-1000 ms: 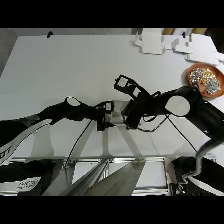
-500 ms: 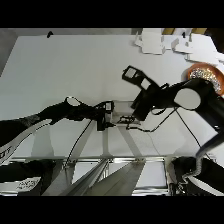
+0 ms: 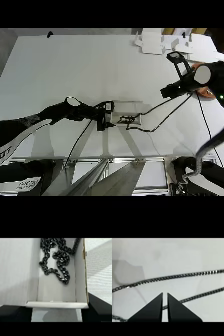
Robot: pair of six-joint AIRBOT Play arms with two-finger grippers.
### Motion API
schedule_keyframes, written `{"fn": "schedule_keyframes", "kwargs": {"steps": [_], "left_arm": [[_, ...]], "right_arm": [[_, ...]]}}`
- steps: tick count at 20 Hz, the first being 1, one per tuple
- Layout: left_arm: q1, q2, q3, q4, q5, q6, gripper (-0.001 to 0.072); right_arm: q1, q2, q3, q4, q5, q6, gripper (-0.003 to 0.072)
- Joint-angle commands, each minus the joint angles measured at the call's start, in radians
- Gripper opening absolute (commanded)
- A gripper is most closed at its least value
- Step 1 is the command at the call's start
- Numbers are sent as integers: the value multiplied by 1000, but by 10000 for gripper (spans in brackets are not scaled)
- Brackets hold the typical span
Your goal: Fold the box and place the chain.
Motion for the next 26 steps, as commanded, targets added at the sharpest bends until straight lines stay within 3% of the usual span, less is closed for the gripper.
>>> {"fn": "schedule_keyframes", "kwargs": {"steps": [1, 2, 4, 11, 23, 24, 25, 26], "left_arm": [[0, 0, 0, 0, 0, 0, 319], [0, 0, 0, 0, 0, 0, 319], [0, 0, 0, 0, 0, 0, 319], [0, 0, 0, 0, 0, 0, 319], [0, 0, 0, 0, 0, 0, 319], [0, 0, 0, 0, 0, 0, 319], [0, 0, 0, 0, 0, 0, 319], [0, 0, 0, 0, 0, 0, 319]], "right_arm": [[-57, -118, 1, -14, 5, 46, 284], [-57, -145, 1, -14, 0, 52, 327], [-57, -185, 1, -14, -23, 89, 327], [-57, -259, 1, -14, -79, 180, 292], [-57, -341, 1, -22, -77, 220, 271], [-57, -346, 1, -22, -75, 220, 254], [-57, -349, 1, -22, -75, 219, 184], [-57, -349, 1, -22, -75, 218, 66]]}}
